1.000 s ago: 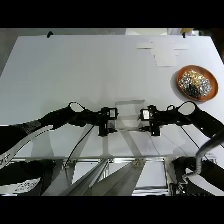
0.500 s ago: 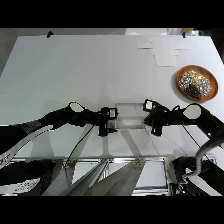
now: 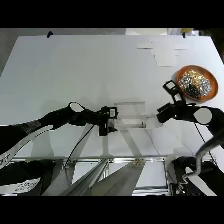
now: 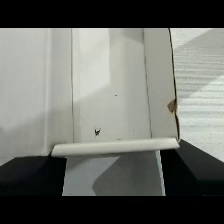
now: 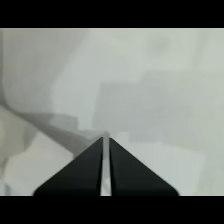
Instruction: Fold the box and place the chain.
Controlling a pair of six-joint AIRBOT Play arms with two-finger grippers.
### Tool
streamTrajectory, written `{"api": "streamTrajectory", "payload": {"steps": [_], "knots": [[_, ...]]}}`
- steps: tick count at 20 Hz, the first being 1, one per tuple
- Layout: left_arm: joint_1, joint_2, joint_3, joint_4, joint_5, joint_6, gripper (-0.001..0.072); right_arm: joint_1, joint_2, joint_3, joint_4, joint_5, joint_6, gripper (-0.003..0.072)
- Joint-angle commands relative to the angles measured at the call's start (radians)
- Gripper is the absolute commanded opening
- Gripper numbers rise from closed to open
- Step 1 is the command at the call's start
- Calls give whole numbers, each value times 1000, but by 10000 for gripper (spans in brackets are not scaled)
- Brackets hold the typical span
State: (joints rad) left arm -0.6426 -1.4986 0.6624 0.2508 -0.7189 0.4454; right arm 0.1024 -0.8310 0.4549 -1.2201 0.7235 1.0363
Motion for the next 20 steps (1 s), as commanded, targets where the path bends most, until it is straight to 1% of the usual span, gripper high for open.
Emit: {"api": "streamTrajectory", "payload": {"steps": [1, 3, 4, 5, 6, 8, 10, 11, 12, 14, 17, 20], "knots": [[0, 1, 0, 0, -3, -1, 206, -61, 6, 0, -41, 18, 98, 193], [0, 1, 0, 0, -3, 0, 206, -64, 6, 0, -68, 20, -23, 197], [0, 1, 0, 0, -3, -1, 206, -64, 6, 0, -65, 29, -99, 155], [0, 1, 0, 0, -3, -1, 206, -53, 6, 0, -25, 51, -191, 111], [0, 1, 0, 0, -3, 0, 206, -27, 6, 0, 27, 63, -272, 102], [0, 1, 0, 0, -3, -1, 206, 53, 6, 0, 118, 72, -489, 102], [0, 1, 0, 0, -3, 0, 206, 130, 6, 0, 129, 63, -744, 102], [0, 1, 0, 0, -3, -1, 206, 157, 4, 0, 130, 47, -844, 102], [0, 1, 0, 0, -3, -1, 206, 177, -2, 0, 130, 30, -899, 102], [0, 1, 0, 0, -3, -1, 206, 200, -38, 0, 129, 22, -917, 102], [0, 1, 0, 0, -3, -1, 206, 200, -103, 0, 116, 51, -914, 101], [0, 1, 0, 0, -3, 0, 206, 200, -131, 0, 123, 68, -914, 101]]}}
